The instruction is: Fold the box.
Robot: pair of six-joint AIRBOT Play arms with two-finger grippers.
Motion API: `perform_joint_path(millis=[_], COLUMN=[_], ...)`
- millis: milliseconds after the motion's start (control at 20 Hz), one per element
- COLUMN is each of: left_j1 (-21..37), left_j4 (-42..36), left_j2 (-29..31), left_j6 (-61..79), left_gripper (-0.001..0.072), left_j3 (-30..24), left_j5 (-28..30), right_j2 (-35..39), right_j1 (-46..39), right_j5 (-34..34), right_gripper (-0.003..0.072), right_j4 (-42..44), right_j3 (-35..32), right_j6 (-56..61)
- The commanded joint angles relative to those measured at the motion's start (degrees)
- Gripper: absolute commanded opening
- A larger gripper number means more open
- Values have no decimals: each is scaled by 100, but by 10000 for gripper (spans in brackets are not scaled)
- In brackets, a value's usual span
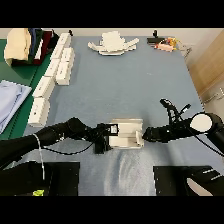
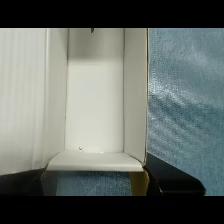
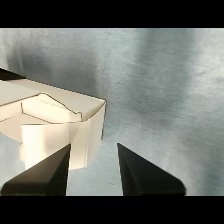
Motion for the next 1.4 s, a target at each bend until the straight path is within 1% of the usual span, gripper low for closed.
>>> perform_joint_path(millis=[0, 200, 250, 400, 500, 700, 750, 800, 1100, 1350], left_j1=[0, 0, 0, 0, 0, 0, 0, 0, 0, 0], left_j4=[2, 2, 2, 2, 2, 2, 2, 2, 2, 2], left_j2=[0, 0, 0, 0, 0, 0, 0, 0, 0, 0], left_j6=[0, 2, 2, 0, 2, 0, 2, 2, 2, 2], left_gripper=[517, 517, 517, 517, 517, 517, 517, 517, 517, 517], left_j3=[2, 2, 2, 2, 2, 2, 2, 2, 2, 2], left_j5=[2, 2, 2, 2, 4, 2, 2, 2, 4, 2], right_j2=[-195, -640, -723, -931, -1056, -1342, -1412, -1480, -1720, -1720], right_j1=[153, 605, 728, 1069, 1268, 1624, 1698, 1784, 2201, 2293], right_j5=[-90, -463, -520, -660, -660, -658, -656, -658, -643, -643], right_gripper=[462, 458, 443, 442, 442, 441, 438, 412, 411, 411], right_j4=[109, 111, 98, -317, -737, -1174, -1213, -1281, -1530, -1631], right_j3=[4, 11, 11, 81, 229, 494, 542, 592, 761, 761], right_j6=[-26, 0, 20, 501, 901, 1460, 1565, 1687, 2339, 2664])
